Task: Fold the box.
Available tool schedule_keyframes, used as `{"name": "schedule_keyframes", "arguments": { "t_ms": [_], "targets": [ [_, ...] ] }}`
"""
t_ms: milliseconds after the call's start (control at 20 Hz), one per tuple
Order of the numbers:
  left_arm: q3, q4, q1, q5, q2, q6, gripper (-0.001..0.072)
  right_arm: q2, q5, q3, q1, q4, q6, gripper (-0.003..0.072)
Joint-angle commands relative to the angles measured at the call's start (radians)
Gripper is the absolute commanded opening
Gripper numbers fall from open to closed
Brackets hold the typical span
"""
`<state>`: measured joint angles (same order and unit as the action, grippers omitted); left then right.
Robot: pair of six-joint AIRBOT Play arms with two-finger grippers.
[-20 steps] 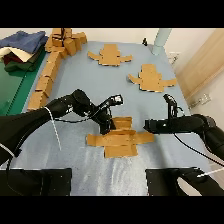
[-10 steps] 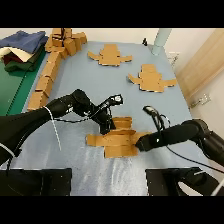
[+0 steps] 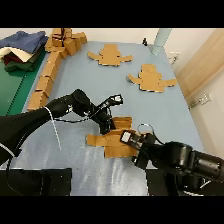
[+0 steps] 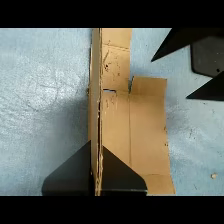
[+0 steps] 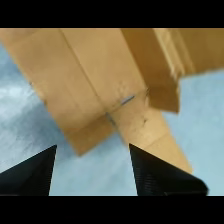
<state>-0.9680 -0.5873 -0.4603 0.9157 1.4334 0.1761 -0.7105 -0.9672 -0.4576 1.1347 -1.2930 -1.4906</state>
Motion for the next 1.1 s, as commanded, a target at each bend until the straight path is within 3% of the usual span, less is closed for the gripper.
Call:
{"name": "schedule_keyframes", "arguments": {
  "t_ms": [0, 150, 550, 1050],
  "targets": [
    [0.0, 0.0, 0.0, 0.0, 0.0, 0.0, 0.0014, -0.103, 0.14, 0.006, 0.05, 0.138, -0.022, 0.0697],
    [0.0, 0.0, 0.0, 0.0, 0.0, 0.0, 0.0014, -0.174, 0.136, 0.006, 0.051, 0.114, -0.022, 0.0698],
    [0.0, 0.0, 0.0, 0.0, 0.0, 0.0, 0.0014, -0.165, 0.095, 0.006, 0.051, 0.014, -0.05, 0.0697],
    [0.0, 0.0, 0.0, 0.0, 0.0, 0.0, 0.0014, -0.169, 0.152, 0.006, 0.05, 0.071, -0.054, 0.0697]
  ]
}}
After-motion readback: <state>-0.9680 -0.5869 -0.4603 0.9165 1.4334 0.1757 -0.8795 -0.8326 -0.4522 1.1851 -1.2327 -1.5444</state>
